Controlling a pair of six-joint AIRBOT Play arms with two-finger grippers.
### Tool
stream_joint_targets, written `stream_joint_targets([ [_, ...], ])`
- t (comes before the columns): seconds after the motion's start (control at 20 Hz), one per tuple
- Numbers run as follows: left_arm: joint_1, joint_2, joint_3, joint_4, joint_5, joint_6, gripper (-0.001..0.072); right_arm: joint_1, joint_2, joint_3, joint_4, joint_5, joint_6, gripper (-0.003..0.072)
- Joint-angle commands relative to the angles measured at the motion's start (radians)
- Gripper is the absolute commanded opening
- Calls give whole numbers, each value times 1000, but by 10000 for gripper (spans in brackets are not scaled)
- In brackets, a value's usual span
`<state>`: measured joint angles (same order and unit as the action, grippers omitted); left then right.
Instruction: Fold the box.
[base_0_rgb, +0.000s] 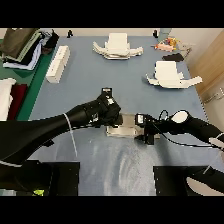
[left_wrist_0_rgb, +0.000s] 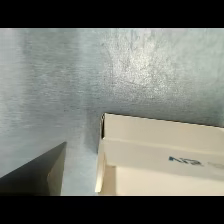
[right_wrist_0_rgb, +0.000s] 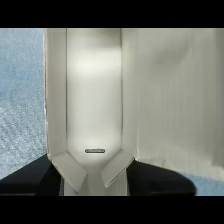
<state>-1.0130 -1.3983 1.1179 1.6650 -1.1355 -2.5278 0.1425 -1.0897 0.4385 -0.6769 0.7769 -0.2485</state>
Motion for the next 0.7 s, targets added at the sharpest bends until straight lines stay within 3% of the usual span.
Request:
stream_joint_targets([
  [0.0, 44, 73, 10, -2, -84, 29, 531, 0, 0, 0, 1, 0, 0, 459],
  [0.25, 153, 189, 9, -105, -288, 214, 519, 0, 0, 0, 0, 0, 0, 459],
  [0.3, 177, 202, 9, -131, -343, 276, 323, 0, 0, 0, 1, 0, 0, 459],
  [0.35, 206, 209, 9, -161, -400, 371, 71, 0, 0, 0, 0, 0, 0, 459],
  [0.4, 233, 209, 9, -187, -446, 479, 17, 0, 0, 0, 1, 0, 0, 459],
  [0.5, 269, 209, 7, -219, -462, 686, 17, 0, 0, 0, 0, 0, 0, 459],
  [0.65, 272, 209, 7, -216, -294, 897, 17, 0, 0, 0, 0, 0, 0, 459],
])
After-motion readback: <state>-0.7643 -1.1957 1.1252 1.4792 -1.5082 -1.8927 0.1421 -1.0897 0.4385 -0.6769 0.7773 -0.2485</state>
